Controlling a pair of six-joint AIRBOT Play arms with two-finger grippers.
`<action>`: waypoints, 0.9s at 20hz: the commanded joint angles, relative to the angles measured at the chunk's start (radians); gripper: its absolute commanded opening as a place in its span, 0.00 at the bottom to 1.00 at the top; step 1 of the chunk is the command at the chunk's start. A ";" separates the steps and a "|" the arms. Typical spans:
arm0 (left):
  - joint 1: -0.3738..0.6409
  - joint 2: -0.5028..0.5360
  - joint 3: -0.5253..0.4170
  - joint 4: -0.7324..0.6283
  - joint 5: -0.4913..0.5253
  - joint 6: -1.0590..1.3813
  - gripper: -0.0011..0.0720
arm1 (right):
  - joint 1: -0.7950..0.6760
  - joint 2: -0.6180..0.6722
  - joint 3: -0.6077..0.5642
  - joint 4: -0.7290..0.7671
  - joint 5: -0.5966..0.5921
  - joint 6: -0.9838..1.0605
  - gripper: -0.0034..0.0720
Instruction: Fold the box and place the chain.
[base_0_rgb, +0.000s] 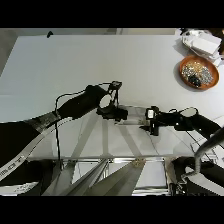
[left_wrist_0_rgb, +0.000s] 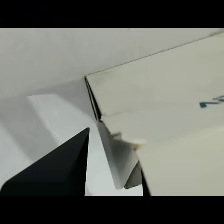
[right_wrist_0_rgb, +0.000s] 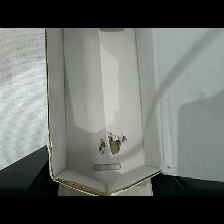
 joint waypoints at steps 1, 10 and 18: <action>0.000 -0.054 0.085 0.035 -0.126 -0.059 0.48 | 0.000 0.000 0.000 0.000 0.000 0.000 0.59; -0.017 -0.125 0.101 0.021 -0.087 -0.176 0.44 | 0.000 0.000 0.000 0.000 0.000 0.000 0.59; -0.051 -0.152 0.101 0.014 -0.065 -0.221 0.10 | 0.000 0.000 0.000 0.000 0.000 0.000 0.59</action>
